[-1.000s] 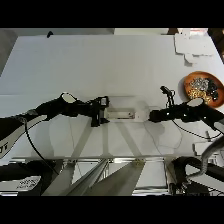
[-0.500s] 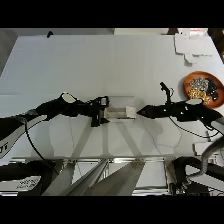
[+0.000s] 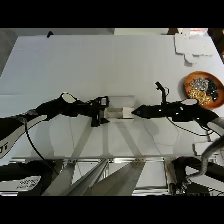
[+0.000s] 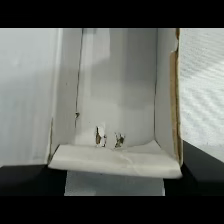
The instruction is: Fold the box and place the chain.
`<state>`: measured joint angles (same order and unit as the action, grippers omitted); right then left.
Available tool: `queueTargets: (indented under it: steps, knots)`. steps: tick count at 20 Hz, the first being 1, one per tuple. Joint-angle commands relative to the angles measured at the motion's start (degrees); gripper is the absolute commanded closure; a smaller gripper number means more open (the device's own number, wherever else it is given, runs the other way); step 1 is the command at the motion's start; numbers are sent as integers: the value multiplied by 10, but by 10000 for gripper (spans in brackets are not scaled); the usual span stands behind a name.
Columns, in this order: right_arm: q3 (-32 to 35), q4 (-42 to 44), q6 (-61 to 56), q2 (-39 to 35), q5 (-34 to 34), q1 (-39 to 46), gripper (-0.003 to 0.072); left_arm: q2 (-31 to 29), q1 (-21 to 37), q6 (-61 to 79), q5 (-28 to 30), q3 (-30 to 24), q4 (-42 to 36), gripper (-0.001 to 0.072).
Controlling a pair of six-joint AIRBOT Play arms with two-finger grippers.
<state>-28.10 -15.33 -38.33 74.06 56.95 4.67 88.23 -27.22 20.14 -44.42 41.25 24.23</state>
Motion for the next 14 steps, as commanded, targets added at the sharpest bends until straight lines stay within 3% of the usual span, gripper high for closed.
queueTargets:
  steps: [1, 11, 14]
  knots:
    - [0, 2, 0, 0, -35, -24, 363, -1, 0, 0, 0, 0, 0, 425]
    - [0, -53, -8, -39, -102, -49, 394, -1, 0, 0, 0, 0, 0, 425]
    - [0, -113, -49, -67, -121, -49, 394, -1, 0, 0, 0, 0, 0, 425]
